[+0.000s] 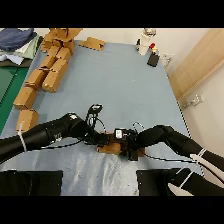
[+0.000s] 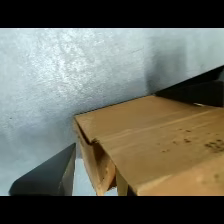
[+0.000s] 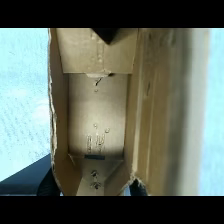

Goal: Fold the box.

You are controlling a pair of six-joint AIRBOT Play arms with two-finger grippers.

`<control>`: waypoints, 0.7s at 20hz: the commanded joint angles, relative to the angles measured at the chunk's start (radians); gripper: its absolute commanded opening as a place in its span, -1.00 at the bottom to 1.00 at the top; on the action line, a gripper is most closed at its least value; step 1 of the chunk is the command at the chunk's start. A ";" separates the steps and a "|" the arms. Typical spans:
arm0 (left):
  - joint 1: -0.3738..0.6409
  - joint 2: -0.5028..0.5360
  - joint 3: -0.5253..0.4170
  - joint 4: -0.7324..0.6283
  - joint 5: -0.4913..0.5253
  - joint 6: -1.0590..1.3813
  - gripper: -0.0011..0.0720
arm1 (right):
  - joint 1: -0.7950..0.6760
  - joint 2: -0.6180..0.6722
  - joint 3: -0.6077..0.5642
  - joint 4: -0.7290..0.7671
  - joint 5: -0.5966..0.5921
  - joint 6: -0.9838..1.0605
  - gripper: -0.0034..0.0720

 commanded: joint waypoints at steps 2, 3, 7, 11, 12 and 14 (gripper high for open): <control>-0.049 -0.055 0.050 0.077 -0.065 -0.080 0.03 | 0.000 0.001 0.000 0.000 0.000 0.000 0.39; -0.061 -0.072 0.070 0.086 -0.072 -0.081 0.03 | 0.000 0.001 0.001 0.000 0.000 0.000 0.39; -0.100 -0.145 0.142 0.182 -0.115 -0.139 0.03 | 0.000 0.001 0.000 0.000 0.000 0.000 0.39; -0.100 -0.190 0.158 0.191 -0.140 -0.184 0.03 | 0.000 0.001 0.000 0.000 0.000 0.000 0.39; -0.100 -0.201 0.166 0.191 -0.148 -0.184 0.03 | 0.000 0.001 0.001 0.000 0.000 0.000 0.39; -0.100 -0.221 0.184 0.190 -0.174 -0.184 0.02 | 0.000 0.001 0.001 0.000 0.000 0.000 0.39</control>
